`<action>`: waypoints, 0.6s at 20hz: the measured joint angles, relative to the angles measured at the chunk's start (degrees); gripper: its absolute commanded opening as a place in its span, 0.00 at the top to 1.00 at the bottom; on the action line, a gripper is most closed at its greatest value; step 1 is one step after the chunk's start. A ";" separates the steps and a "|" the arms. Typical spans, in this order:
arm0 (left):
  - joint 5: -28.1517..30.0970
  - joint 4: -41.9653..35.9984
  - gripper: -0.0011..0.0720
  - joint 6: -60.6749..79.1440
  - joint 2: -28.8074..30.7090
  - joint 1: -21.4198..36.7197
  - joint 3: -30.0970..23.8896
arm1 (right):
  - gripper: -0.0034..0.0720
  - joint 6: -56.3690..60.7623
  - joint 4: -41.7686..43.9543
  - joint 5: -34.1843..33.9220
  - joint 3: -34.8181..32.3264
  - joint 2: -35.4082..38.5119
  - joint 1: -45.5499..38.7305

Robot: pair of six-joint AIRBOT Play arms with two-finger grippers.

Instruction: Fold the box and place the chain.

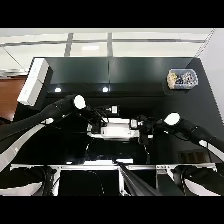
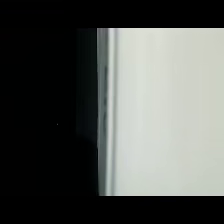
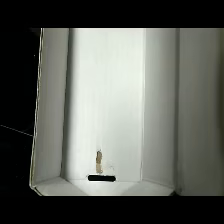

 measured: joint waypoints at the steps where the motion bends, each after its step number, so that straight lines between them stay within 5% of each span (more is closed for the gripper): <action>1: -0.02 0.00 0.95 0.00 0.02 0.02 0.00 | 0.12 0.94 -0.37 -0.52 0.04 -0.09 0.35; 12: 0.09 0.00 0.95 -0.07 0.00 0.02 0.00 | 0.12 3.74 -2.19 -3.19 -0.02 -0.24 1.18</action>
